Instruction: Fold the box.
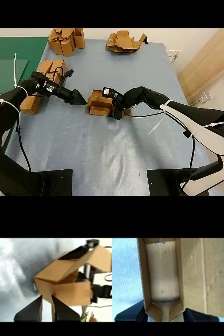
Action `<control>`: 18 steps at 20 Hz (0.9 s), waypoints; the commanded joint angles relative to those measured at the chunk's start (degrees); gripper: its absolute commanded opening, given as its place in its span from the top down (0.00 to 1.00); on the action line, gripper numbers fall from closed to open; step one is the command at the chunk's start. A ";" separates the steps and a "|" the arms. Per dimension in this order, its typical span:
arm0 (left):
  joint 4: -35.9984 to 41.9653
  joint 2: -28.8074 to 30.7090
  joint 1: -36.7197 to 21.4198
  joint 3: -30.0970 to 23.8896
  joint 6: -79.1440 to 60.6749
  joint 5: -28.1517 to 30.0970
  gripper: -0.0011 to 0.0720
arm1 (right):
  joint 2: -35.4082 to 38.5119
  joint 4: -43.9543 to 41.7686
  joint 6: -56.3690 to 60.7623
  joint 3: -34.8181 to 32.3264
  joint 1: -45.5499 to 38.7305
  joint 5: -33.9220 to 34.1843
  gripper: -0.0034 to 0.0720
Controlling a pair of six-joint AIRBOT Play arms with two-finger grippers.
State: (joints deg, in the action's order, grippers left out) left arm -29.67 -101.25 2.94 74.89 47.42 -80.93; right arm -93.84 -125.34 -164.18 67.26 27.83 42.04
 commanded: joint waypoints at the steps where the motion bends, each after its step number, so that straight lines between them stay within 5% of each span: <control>1: 2.34 -0.04 0.42 0.26 -1.55 -1.64 0.73 | 0.00 -0.02 -0.02 0.02 0.02 0.02 0.61; 3: 2.27 -0.04 1.81 0.24 -1.60 -0.66 0.35 | 0.00 -0.02 0.00 0.02 0.02 0.02 0.61; 8: 1.33 -0.04 3.82 0.28 -1.22 0.85 0.35 | 0.00 0.00 -0.26 0.02 0.02 0.00 0.61; 10: -1.73 -0.02 4.50 0.33 1.18 1.66 0.26 | 0.00 0.00 -0.28 0.02 0.02 -0.02 0.61; 18: -9.77 3.85 7.96 1.57 11.06 7.19 0.26 | 0.00 -0.31 -0.26 0.02 0.02 0.00 0.61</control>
State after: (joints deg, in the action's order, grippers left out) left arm -35.22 -99.24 9.56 76.18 53.91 -76.75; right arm -93.86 -125.38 -164.42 67.26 27.86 42.06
